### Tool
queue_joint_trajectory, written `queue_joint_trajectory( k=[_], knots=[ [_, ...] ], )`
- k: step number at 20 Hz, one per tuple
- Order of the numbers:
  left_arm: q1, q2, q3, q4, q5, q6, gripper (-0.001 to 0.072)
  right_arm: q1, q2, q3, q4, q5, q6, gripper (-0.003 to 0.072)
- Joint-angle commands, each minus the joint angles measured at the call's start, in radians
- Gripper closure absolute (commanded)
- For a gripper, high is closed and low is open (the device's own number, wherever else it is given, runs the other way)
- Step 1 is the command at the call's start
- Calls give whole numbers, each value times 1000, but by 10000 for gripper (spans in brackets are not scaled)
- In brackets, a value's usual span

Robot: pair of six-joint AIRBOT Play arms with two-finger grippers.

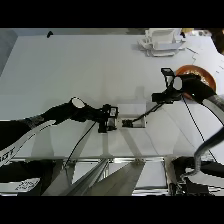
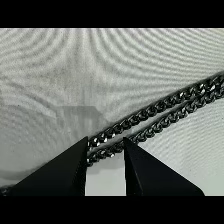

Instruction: Fold the box and place the chain.

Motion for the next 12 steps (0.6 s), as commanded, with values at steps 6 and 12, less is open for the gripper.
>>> queue_joint_trajectory(
  k=[6, 12],
  knots=[
    [1, 0, 0, 0, 0, 0, 570, 0, -38, 0, -2, 2, 8, 491],
    [1, 0, 0, 0, 0, 0, 570, 0, -38, 0, -11, -3, -14, 672]
  ],
)
